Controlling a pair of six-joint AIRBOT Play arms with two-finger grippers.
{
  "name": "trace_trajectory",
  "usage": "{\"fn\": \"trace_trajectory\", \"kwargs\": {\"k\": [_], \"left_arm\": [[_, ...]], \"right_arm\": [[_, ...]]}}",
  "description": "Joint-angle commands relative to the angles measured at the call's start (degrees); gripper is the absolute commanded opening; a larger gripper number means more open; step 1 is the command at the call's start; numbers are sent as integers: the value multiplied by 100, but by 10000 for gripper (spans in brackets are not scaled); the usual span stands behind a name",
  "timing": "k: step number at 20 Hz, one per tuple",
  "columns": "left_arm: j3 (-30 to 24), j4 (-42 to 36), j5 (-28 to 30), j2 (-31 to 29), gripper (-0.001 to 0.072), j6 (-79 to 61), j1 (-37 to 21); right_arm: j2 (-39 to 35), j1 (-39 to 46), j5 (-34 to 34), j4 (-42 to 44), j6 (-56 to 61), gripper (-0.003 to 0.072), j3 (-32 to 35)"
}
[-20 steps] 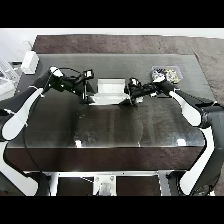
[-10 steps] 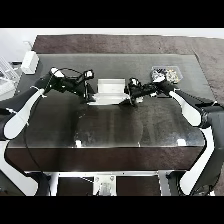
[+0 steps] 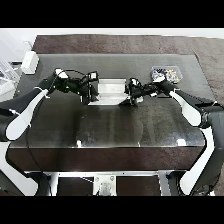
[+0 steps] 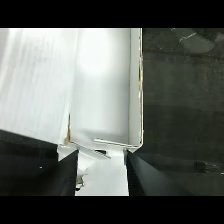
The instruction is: Fold the box and place the chain.
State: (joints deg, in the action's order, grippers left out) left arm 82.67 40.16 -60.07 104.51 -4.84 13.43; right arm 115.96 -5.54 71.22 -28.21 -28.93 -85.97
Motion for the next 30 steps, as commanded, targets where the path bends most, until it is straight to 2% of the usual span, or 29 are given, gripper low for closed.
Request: {"fn": "trace_trajectory", "kwargs": {"k": [1, 11, 12, 13, 16, 17, 30], "left_arm": [[-2, -52, 177, 4, 349, -15, 70], [-2, -455, 153, 227, 360, -17, 70], [0, -514, 155, 227, 432, -22, 70], [-2, -584, 168, 229, 571, -13, 70], [-2, -699, 168, 229, 580, -15, 70], [-2, -713, 153, 229, 659, -13, 70], [-2, -767, 59, 262, 667, 330, 92]], "right_arm": [[-2, -7, -2, 15, -4, 516, 0], [-2, -7, -2, 15, -4, 516, 0], [-2, -7, -2, 15, -4, 516, 0], [-2, -7, -2, 15, -7, 516, 0], [-2, -7, -2, 15, -4, 516, 0], [-2, -7, -2, 15, -4, 516, 0], [-2, -7, -2, 15, -4, 516, 0]]}}
